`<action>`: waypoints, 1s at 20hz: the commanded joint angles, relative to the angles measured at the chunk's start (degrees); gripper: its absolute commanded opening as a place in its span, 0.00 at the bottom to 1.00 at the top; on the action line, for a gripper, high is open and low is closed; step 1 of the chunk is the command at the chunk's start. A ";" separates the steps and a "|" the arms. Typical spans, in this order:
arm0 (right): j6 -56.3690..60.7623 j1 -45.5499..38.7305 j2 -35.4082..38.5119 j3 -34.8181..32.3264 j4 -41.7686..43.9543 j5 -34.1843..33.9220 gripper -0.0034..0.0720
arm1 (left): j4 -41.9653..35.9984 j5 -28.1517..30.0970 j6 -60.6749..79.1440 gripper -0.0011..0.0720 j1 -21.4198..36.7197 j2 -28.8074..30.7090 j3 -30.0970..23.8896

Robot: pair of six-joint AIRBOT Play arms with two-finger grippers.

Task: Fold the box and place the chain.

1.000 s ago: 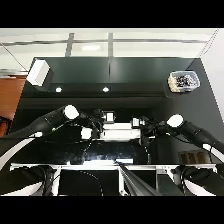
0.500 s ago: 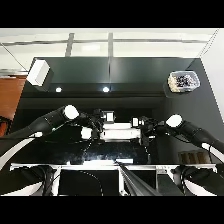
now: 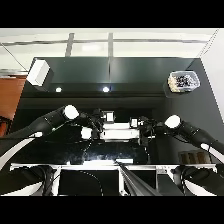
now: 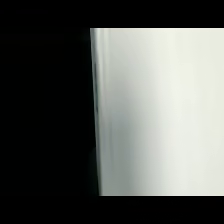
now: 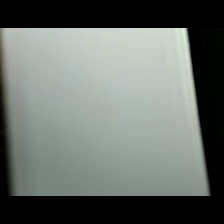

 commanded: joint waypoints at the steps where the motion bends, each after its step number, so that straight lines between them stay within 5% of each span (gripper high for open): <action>1: 0.35 0.15 -0.04 -0.04 -0.52 -0.35 0.91 | 0.00 0.00 0.00 0.05 0.02 0.00 0.02; 8: 0.35 0.15 -0.04 -0.04 -0.52 -0.35 0.91 | 0.00 0.00 0.00 0.05 0.02 0.00 0.02; 10: 0.35 0.15 -0.04 -0.04 -0.55 -0.33 0.70 | 0.00 0.00 0.00 0.05 0.02 0.00 0.02; 14: 0.35 0.15 -0.04 -0.04 -0.59 -0.33 0.69 | 0.04 0.00 0.00 0.09 0.02 0.02 0.04; 17: 0.35 0.15 -0.04 -0.04 -0.59 -0.35 0.69 | 2.29 0.00 -3.30 0.61 0.13 1.77 0.09; 20: 0.37 0.15 -0.04 -0.04 -0.61 -0.35 0.69 | 12.04 -0.42 -15.76 0.82 0.81 6.75 0.09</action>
